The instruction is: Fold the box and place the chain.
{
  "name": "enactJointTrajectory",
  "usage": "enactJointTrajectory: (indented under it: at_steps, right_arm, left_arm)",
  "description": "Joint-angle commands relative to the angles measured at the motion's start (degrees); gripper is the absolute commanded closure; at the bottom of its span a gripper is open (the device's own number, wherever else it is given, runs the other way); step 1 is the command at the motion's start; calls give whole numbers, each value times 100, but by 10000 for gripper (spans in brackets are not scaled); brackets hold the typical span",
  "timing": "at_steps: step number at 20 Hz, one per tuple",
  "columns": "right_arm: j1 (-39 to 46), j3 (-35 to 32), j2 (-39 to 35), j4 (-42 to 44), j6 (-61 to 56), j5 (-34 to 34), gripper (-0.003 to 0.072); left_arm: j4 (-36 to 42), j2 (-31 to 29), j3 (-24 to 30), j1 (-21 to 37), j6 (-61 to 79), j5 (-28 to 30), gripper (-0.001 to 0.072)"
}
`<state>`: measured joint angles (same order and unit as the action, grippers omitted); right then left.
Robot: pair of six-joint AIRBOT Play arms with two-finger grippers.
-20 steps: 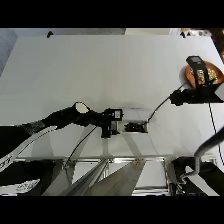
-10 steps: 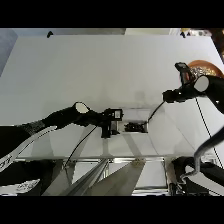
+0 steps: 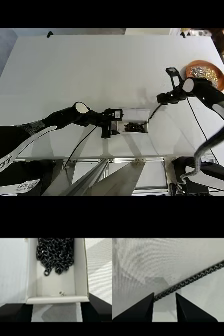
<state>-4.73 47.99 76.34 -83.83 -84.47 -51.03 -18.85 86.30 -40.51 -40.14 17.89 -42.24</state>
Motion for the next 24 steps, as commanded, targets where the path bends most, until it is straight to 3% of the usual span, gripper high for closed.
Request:
enactJointTrajectory:
  at_steps: [1, 9, 10, 12, 18, 24]
  right_arm:
    - [-57, -15, 146, -35, -133, -232, 386]
    - [-57, -28, 354, -39, -127, -11, 399]
    - [-57, -28, 361, -42, -122, -13, 459]
    - [-57, -28, 358, -42, -35, -114, 666]
    - [-55, -28, -278, -208, 7, -955, 667]
    - [-57, -46, -1993, 166, 122, -1598, 667]
  left_arm:
    - [-2, -2, 0, 4, 2, 2, 436]
    - [-2, -2, 0, 4, 2, 2, 436]
    - [-2, -2, 0, 4, 4, 0, 436]
    - [-2, -2, 0, 4, 4, 0, 436]
    - [-2, -2, 0, 4, 4, 0, 436]
    - [-2, -2, 0, 4, 2, 0, 436]
